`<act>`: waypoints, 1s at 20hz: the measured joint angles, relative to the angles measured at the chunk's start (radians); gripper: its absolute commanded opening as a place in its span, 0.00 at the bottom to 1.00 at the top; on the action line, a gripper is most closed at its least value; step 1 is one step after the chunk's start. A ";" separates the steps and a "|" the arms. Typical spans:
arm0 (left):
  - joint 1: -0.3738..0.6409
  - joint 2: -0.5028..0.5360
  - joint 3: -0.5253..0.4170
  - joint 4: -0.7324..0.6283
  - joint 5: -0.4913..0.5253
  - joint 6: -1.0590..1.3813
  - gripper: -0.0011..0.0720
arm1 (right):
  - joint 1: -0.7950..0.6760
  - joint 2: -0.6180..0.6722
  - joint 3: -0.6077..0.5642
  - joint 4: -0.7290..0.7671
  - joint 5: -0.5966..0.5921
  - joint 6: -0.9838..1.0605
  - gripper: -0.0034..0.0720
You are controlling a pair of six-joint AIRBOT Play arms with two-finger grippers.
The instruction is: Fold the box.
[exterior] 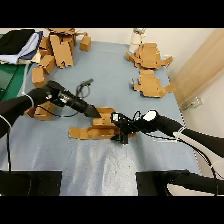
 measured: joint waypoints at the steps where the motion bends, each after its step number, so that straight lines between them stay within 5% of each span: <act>1: 0.042 0.002 -0.001 -0.006 -0.023 0.055 0.02 | 0.000 0.000 0.000 0.000 0.000 0.000 0.71; 7: 0.198 0.050 -0.026 0.054 -0.066 0.328 0.02 | 0.000 0.000 0.000 0.000 0.000 0.000 0.71; 13: 0.133 0.211 -0.252 0.123 0.109 0.709 0.03 | 0.000 0.000 0.000 0.000 0.000 0.000 0.71; 14: 0.119 0.232 -0.286 0.127 0.146 0.750 0.23 | 0.000 0.000 0.000 0.000 0.000 0.000 0.71; 15: 0.109 0.249 -0.316 0.134 0.174 0.784 0.76 | 0.000 0.000 0.000 0.000 0.000 0.000 0.71; 16: 0.099 0.260 -0.337 0.144 0.199 0.808 0.92 | 0.000 0.000 0.000 0.000 0.000 0.000 0.71; 20: 0.074 0.283 -0.375 0.161 0.232 0.855 0.92 | 0.000 0.000 0.000 0.000 0.000 0.000 0.71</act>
